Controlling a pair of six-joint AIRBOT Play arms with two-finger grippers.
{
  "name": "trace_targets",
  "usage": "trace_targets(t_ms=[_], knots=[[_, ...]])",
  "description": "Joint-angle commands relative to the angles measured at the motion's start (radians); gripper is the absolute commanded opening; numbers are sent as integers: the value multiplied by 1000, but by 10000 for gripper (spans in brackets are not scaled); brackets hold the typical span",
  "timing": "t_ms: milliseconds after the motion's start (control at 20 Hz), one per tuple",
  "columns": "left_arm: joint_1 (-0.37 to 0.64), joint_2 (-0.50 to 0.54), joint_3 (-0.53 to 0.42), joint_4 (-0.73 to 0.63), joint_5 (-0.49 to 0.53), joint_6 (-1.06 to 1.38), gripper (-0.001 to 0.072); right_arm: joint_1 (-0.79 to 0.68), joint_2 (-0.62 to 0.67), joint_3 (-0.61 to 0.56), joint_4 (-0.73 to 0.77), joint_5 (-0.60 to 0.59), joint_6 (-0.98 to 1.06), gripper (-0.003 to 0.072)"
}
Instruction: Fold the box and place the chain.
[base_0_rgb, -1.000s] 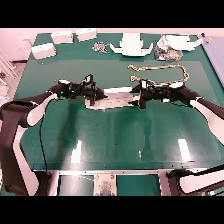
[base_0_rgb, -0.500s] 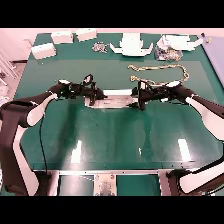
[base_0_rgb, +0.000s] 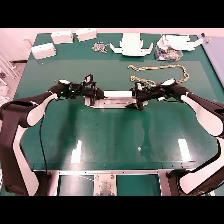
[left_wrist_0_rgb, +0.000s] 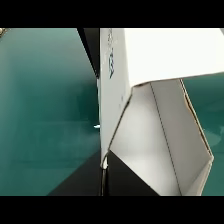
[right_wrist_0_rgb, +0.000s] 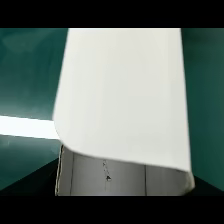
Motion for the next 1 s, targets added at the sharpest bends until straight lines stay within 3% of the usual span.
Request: trace_targets(t_ms=[0, 950], knots=[[0, 0, 0, 0, 2, 0, 22, 6, -8, 12, -41, 6, 8, 603], [0, 0, 0, 0, 2, 0, 22, 6, -54, 77, -57, 43, 42, 576]])
